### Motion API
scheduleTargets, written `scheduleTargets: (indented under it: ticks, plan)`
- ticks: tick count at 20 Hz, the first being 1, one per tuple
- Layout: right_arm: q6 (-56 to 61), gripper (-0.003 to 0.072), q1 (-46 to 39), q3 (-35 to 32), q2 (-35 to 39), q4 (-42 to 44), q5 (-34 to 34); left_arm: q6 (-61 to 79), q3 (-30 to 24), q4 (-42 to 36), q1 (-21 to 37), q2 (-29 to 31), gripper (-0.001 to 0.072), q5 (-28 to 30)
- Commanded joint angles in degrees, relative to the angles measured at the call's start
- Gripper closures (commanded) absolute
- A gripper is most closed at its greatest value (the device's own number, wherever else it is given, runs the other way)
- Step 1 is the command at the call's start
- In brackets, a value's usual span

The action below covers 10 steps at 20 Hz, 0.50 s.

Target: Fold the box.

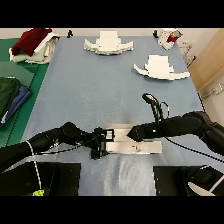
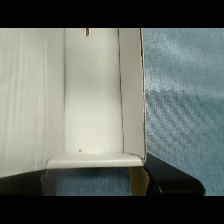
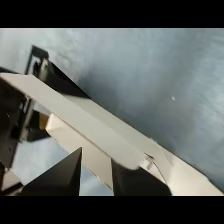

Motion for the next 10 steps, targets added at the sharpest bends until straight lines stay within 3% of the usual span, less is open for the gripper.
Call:
scheduleTargets:
  ticks: [1,4,10]
  plan:
    - [1.77,0.0416,2.73,0.07,-5.77,2.69,12.33,-0.15,0.04,0.37,0.02,-0.04,0.0201,-0.07]
    - [1.73,0.0416,2.71,0.07,-8.98,1.90,15.93,-0.22,0.04,0.39,0.02,-0.04,0.0201,-0.07]
    - [1.44,0.0416,2.93,0.04,-18.08,1.90,16.17,-0.24,0.04,0.39,0.02,-0.04,0.0201,-0.02]
